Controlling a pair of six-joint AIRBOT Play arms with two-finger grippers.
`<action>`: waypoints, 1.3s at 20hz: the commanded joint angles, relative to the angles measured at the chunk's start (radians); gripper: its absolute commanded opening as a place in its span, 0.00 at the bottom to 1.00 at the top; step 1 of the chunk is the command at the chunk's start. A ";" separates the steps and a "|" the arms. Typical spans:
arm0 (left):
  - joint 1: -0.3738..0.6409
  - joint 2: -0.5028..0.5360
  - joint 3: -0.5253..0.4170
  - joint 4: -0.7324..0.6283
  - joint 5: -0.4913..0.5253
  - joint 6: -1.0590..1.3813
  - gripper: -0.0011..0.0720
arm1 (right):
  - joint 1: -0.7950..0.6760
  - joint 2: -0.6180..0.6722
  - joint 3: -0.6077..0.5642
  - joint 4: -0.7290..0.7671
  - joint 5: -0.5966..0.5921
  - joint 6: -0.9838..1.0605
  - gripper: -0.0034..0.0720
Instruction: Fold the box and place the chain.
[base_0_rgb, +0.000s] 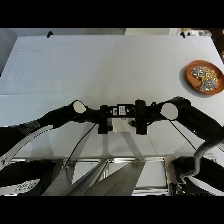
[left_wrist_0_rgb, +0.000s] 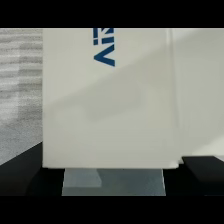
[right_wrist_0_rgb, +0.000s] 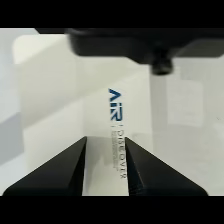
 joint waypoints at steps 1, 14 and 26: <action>0.000 0.001 0.000 0.000 0.000 0.000 0.03 | 0.001 0.041 0.000 0.004 0.069 0.000 0.51; 0.000 0.001 0.000 0.000 0.000 0.000 0.03 | 0.001 0.048 -0.001 0.072 0.065 -0.002 0.63; 0.000 0.001 0.000 0.000 0.000 0.000 0.03 | 0.010 0.040 -0.002 0.127 0.074 -0.011 0.63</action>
